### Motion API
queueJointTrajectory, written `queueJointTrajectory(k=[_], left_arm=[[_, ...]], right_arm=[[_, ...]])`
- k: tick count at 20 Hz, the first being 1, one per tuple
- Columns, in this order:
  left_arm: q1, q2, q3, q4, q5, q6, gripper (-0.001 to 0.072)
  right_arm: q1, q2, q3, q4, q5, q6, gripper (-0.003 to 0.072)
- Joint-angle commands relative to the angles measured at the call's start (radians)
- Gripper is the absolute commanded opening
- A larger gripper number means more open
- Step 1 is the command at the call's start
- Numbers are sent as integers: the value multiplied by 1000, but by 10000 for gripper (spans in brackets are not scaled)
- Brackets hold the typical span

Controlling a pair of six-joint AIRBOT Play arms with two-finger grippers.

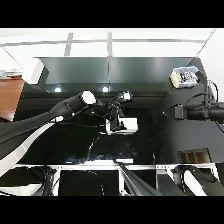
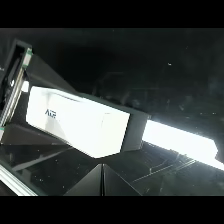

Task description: Fold the box and place the chain.

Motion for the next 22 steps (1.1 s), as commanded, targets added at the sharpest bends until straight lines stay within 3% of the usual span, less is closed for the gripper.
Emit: queueJointTrajectory(k=[1, 9, 13, 14, 15, 16, 19, 22], left_arm=[[0, -10, 16, 4, -52, -6, 697], [-11, -15, 35, 135, -74, 16, 699], [-56, -20, 40, 320, 29, -93, 695], [-60, -17, 48, 398, 55, -189, 609], [-56, -9, 64, 464, 40, -272, 388], [-42, 10, 77, 498, 9, -317, 286], [73, 118, 78, 549, -41, -432, 287], [299, 215, 73, 732, -153, -668, 287]], right_arm=[[0, 1, 1, 0, -6, -5, 14], [0, 1, 1, 0, -10, -5, 15], [0, 1, 1, 0, -20, -5, 15], [0, 1, 1, 0, -25, -4, 15], [0, 1, 1, 0, -27, -4, 15], [0, 1, 1, 0, -27, -4, 15], [0, 1, 1, 0, -27, -4, 15], [0, 1, 1, 0, -30, -4, 15]])
